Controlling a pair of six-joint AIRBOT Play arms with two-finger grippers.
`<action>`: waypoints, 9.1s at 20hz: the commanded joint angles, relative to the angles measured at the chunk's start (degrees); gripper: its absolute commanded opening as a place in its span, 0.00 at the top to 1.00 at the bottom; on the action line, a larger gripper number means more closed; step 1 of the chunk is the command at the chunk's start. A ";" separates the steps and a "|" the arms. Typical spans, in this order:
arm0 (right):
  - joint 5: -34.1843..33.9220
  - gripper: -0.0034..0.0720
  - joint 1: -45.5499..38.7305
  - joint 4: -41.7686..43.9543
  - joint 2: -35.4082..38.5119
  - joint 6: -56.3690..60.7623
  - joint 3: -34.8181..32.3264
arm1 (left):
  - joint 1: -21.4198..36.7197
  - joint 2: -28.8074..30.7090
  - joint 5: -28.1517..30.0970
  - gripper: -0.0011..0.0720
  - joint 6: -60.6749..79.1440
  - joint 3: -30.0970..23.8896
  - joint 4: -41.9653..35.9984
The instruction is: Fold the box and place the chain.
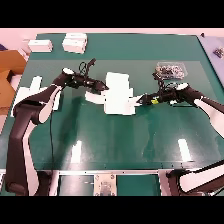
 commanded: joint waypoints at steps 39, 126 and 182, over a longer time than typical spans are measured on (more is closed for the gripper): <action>-2.99 0.94 0.98 2.01 -0.13 0.63 -0.04 | -0.02 5.01 -2.45 0.97 35.58 -6.34 0.66; -0.68 0.47 1.84 -1.29 19.65 -16.76 -1.66 | -0.39 6.75 1.33 0.96 51.28 -15.08 -3.58; -38.66 0.17 21.35 -16.06 21.92 -39.76 -15.65 | -0.39 6.75 1.33 0.96 51.28 -15.08 -3.58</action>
